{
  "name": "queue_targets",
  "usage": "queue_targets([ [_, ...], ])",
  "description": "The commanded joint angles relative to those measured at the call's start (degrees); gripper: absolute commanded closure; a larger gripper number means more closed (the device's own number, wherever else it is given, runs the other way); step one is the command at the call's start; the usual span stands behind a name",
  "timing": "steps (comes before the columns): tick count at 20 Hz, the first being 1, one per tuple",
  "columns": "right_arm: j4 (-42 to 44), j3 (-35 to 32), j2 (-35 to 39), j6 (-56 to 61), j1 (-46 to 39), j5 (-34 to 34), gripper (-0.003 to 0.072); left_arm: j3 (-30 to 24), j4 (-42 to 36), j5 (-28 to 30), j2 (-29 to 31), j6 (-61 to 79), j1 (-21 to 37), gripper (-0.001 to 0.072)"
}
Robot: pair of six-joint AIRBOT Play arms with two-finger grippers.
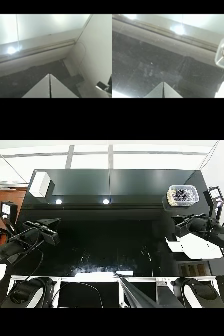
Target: Fold the box and place the chain.
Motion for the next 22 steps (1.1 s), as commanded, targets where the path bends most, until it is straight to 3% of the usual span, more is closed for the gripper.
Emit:
queue_targets([
  [1,0.00,-0.02,0.02,0.02,0.02,0.00,0.0675,-0.02,0.00,0.02,0.04,0.00,-0.02,0.0682],
  [13,0.00,-0.02,0.02,0.02,0.02,0.00,0.0675,-0.02,0.00,0.48,0.04,0.00,-0.02,0.0682],
  [16,3.26,-0.02,0.02,0.02,0.02,-2.67,0.0676,-0.07,0.00,8.00,-0.22,0.00,-0.04,0.0681],
  [19,4.48,-0.02,0.02,0.07,-0.09,-14.53,0.0676,-0.11,-0.11,18.23,-1.79,-0.04,-0.04,0.0681],
  [21,7.10,-0.02,0.00,0.07,-0.09,-21.68,0.0676,-0.11,-5.70,25.83,-5.77,-0.02,-0.09,0.0681],
  [22,7.52,-0.02,-0.15,0.04,-0.09,-25.40,0.0676,0.09,-7.58,26.75,-8.52,0.00,-0.11,0.0666],
])
